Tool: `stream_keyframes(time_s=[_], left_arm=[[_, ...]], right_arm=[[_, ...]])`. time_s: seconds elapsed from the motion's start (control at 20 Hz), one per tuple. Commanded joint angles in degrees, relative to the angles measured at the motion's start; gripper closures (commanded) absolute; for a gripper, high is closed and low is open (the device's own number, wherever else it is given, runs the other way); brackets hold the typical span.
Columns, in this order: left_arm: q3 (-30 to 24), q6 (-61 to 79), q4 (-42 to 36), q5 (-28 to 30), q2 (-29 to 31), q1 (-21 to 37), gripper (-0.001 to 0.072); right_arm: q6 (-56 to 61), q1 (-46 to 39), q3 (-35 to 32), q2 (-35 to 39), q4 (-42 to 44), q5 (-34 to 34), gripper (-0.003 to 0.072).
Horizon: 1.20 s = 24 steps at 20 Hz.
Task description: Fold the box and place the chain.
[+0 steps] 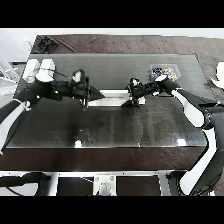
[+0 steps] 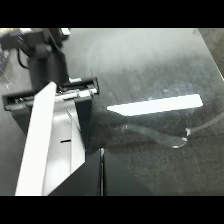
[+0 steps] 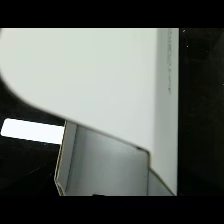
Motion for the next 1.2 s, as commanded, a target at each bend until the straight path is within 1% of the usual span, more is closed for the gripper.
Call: stream_keyframes(time_s=[0.0, 0.1, 0.25, 0.3, 0.4, 0.6, 0.75, 0.85, 0.95, 1.15], left_arm=[[-4.6, 1.0, -0.2, 7.4, 0.3, -2.7, 0.0695], [-4.8, 1.0, -1.1, 8.8, 0.1, -2.9, 0.0694], [-4.5, 2.7, -4.0, 15.1, -1.4, -2.9, 0.0692], [-4.2, 4.1, -6.3, 16.8, -2.3, -2.9, 0.0691], [-1.8, 5.8, -8.9, 17.5, -5.0, -2.9, 0.0691], [7.0, 5.6, -8.9, 17.9, -12.3, -2.9, 0.0691], [11.4, 5.6, -8.9, 18.9, -14.4, -2.9, 0.0691], [12.3, 5.6, -8.9, 19.6, -14.4, -2.9, 0.0691], [12.4, 5.6, -8.7, 21.8, -14.4, -2.9, 0.0691], [12.8, 5.7, -8.7, 23.9, -16.9, -2.9, 0.0691]], right_arm=[[0.0, 0.0, 0.0, 0.0, 0.0, 0.0, 0.0122], [0.0, 0.0, 0.0, 0.0, 0.0, 0.0, 0.0123], [0.0, 0.0, 0.0, 0.0, 0.0, 0.0, 0.0123], [0.0, 0.0, 0.0, 0.0, 0.0, 0.0, 0.0122], [0.0, 0.0, 0.0, 0.0, 0.0, 0.0, 0.0123], [0.0, 0.0, 0.0, 0.0, 0.0, 0.0, 0.0122], [0.0, 0.0, 0.0, 0.0, 0.0, 0.0, 0.0123], [0.0, 0.0, 0.0, 0.0, 0.0, 0.0, 0.0123], [0.0, 0.0, 0.0, 0.0, 0.0, 0.0, 0.0123], [0.0, 0.0, 0.0, 0.0, 0.0, 0.0, 0.0123]])
